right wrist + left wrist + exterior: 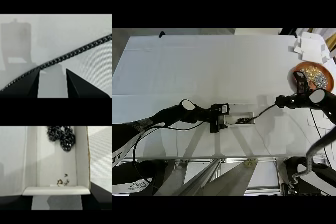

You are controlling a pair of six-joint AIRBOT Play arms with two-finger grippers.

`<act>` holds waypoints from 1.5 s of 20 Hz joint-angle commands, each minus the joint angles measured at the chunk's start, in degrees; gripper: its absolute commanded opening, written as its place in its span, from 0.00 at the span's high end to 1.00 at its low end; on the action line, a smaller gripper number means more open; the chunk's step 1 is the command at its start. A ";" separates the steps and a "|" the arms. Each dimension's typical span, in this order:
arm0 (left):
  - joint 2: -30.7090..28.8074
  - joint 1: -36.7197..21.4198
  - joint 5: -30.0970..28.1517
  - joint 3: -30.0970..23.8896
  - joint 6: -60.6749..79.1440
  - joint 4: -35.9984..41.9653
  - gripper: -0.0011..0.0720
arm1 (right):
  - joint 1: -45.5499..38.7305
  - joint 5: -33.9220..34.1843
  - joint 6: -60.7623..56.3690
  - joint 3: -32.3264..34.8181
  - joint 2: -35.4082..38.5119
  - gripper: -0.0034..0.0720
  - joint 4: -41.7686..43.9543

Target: Fold the box and place the chain.

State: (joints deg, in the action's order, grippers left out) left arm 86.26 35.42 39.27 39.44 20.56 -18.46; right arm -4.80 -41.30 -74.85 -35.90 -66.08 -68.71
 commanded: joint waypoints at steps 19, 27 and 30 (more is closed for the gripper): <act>-0.02 0.02 0.20 0.00 0.02 0.00 0.53 | 0.22 1.81 -0.17 -0.02 1.57 0.94 0.07; -0.02 0.02 0.20 0.00 0.00 -0.02 0.53 | 0.22 -11.63 4.55 -0.02 23.56 0.94 10.47; -0.02 0.02 0.39 0.00 0.00 0.00 0.53 | 1.73 -18.60 9.79 -0.02 26.34 0.94 20.15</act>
State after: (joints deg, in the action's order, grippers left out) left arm 86.26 35.42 39.48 39.44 20.53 -18.46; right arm -4.05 -52.62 -69.54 -35.86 -43.81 -57.63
